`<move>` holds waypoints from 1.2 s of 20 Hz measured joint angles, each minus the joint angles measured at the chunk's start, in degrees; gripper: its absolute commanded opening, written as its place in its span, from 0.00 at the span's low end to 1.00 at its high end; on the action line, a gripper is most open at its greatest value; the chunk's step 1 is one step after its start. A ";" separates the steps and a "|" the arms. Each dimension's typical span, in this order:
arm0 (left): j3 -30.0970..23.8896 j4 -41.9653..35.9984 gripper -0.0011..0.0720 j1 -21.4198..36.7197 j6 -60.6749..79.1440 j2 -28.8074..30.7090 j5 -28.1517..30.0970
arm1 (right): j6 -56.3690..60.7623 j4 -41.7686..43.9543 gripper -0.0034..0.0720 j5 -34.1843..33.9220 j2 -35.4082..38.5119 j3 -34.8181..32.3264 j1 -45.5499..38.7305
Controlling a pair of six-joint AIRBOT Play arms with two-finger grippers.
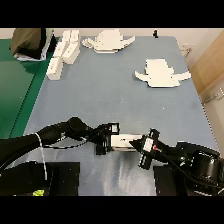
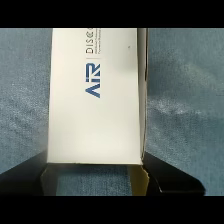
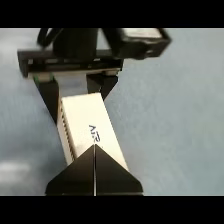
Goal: Fold the box.
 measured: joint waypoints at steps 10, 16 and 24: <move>0.00 0.04 0.72 0.00 0.11 0.00 -0.09 | 26.08 0.61 0.05 12.96 -13.55 14.14 -9.88; 0.00 0.00 0.72 0.00 0.09 0.00 -0.07 | 29.11 6.86 0.05 24.65 -24.81 28.87 -22.88; 1.27 -1.95 0.72 4.15 -4.09 3.93 2.08 | 35.87 9.77 0.05 27.96 -29.38 33.64 -31.54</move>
